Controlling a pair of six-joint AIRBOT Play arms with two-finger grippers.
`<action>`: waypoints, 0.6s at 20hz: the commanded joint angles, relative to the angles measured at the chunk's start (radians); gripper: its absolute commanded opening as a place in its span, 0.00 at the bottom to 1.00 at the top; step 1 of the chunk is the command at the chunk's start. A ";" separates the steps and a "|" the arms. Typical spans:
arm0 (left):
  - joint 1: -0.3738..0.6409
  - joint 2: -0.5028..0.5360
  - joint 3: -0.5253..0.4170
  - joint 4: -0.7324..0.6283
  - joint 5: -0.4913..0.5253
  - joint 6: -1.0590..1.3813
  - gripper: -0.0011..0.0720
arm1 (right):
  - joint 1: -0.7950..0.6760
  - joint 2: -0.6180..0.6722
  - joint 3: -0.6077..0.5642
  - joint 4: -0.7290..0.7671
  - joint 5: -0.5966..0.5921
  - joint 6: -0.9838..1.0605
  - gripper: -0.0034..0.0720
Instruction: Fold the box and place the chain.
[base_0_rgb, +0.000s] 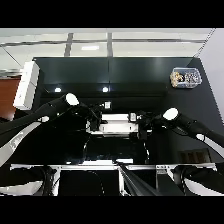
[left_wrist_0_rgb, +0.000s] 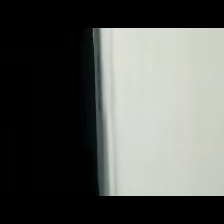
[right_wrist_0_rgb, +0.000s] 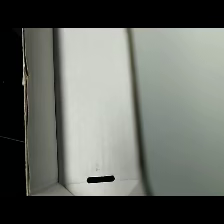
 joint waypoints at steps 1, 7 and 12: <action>0.000 0.000 0.001 0.000 0.001 -0.024 0.05 | 0.001 -0.001 0.001 -0.002 -0.002 0.000 0.98; 0.002 0.010 0.004 0.008 0.010 -0.087 0.53 | 0.001 -0.001 0.001 -0.001 -0.002 0.000 0.67; 0.035 0.107 0.060 0.222 -0.005 -0.390 0.97 | 0.001 -0.001 0.001 -0.001 -0.002 0.000 0.67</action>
